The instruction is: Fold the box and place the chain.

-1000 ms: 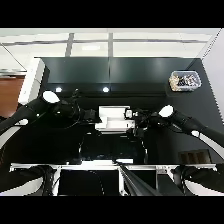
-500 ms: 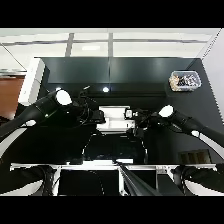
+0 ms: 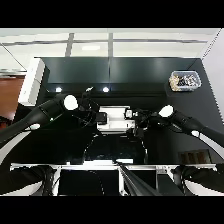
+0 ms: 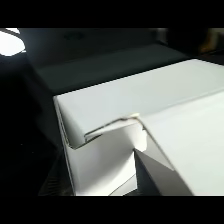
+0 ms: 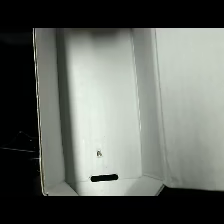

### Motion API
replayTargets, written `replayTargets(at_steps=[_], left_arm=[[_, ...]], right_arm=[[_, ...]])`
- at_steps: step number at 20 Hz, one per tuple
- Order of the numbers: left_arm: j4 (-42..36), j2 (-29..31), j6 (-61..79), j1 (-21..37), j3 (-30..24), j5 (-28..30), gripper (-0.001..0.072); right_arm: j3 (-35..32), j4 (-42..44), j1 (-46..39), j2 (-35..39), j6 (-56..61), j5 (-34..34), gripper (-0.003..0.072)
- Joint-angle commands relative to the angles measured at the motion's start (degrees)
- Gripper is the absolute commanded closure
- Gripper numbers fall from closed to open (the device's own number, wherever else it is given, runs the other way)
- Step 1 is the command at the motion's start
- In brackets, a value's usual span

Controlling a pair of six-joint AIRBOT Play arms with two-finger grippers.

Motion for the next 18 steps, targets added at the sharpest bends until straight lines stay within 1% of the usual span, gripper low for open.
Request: replayTargets(at_steps=[1,6,9,10,11,15,18], left_arm=[[4.4,0.0,-3.4,-1.4,0.2,0.4,0.0227],[15.1,-0.6,-11.0,-4.6,2.7,-0.1,0.0227],[15.3,-1.4,-11.4,-5.6,4.9,-1.6,0.0232],[15.4,-1.7,-11.4,-6.1,5.6,-2.6,0.0314],[15.4,-2.0,-11.4,-6.4,6.0,-3.1,0.0378],[15.5,-2.1,-11.7,-8.3,7.0,-3.1,0.0378],[18.5,-2.3,-15.3,-8.5,7.1,-4.1,0.0378]], right_arm=[[0.0,0.0,0.0,0.0,0.0,0.0,0.0556],[0.0,0.0,0.0,0.0,0.0,0.0,0.0557],[0.0,0.0,0.0,0.0,0.0,0.0,0.0556],[0.0,0.0,0.0,0.0,0.0,0.0,0.0557],[0.0,0.0,0.0,0.0,0.0,0.0,0.0557],[0.0,0.0,0.0,0.0,0.0,0.0,0.0556],[0.0,0.0,0.0,0.0,0.0,0.0,0.0556]])
